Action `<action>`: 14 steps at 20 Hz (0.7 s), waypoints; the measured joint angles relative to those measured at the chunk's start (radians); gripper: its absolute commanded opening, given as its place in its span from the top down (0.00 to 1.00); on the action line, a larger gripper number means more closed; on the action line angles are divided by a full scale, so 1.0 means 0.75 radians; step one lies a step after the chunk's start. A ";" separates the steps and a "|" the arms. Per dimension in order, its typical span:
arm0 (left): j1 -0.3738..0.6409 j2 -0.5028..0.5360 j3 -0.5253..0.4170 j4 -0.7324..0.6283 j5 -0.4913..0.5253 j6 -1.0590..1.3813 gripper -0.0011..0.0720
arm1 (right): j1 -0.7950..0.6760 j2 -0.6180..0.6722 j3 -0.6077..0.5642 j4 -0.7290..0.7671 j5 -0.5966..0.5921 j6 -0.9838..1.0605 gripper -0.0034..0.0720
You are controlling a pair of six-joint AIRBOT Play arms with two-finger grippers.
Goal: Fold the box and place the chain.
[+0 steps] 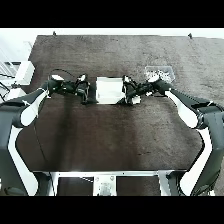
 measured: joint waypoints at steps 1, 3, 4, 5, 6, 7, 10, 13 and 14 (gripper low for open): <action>-0.005 -0.004 0.000 0.000 -0.001 0.000 0.01 | 0.000 0.000 0.000 0.000 0.000 0.000 0.32; -0.013 -0.014 0.002 -0.008 0.002 -0.005 0.01 | 0.000 0.000 0.000 0.000 0.001 -0.001 0.33; -0.016 -0.023 0.002 -0.009 0.002 -0.005 0.01 | 0.000 0.000 0.000 -0.001 0.001 -0.001 0.33; -0.017 -0.032 0.002 -0.009 0.003 -0.010 0.01 | 0.000 0.000 0.000 -0.001 0.002 -0.001 0.33; -0.018 -0.038 0.002 -0.009 0.004 -0.011 0.01 | 0.000 0.000 0.000 -0.001 0.002 -0.001 0.33; -0.019 -0.045 0.003 -0.011 0.002 -0.014 0.01 | 0.000 0.000 0.000 -0.001 0.002 -0.001 0.33; -0.020 -0.060 0.003 -0.020 0.001 -0.016 0.01 | 0.000 0.000 0.000 -0.001 0.003 -0.001 0.32; -0.022 -0.068 0.003 -0.024 0.005 -0.015 0.18 | 0.001 0.000 0.000 -0.002 0.006 0.000 0.33; -0.022 -0.069 0.003 -0.025 0.005 -0.015 0.17 | 0.001 0.000 0.000 -0.002 0.006 -0.001 0.33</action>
